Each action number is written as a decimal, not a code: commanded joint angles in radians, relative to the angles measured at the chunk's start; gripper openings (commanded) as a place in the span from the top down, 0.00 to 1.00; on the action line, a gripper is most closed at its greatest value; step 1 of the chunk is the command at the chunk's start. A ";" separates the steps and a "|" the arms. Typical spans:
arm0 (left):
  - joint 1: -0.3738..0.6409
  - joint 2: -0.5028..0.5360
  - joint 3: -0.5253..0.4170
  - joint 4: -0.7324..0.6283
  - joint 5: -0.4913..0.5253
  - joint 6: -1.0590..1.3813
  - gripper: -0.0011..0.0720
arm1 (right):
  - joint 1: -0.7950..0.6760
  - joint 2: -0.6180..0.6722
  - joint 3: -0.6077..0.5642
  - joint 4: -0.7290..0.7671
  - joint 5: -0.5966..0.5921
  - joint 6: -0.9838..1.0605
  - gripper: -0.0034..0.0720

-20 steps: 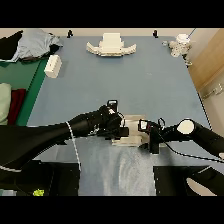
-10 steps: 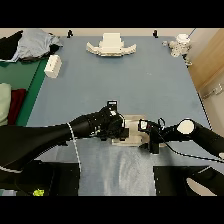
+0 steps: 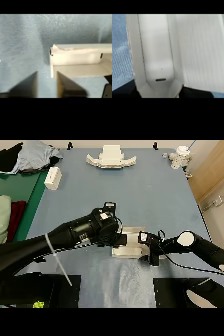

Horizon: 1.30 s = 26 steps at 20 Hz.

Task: Fold the box.

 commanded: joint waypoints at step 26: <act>0.481 0.154 -0.682 -1.167 0.566 2.754 0.04 | 0.000 0.000 0.001 0.000 0.000 0.000 0.24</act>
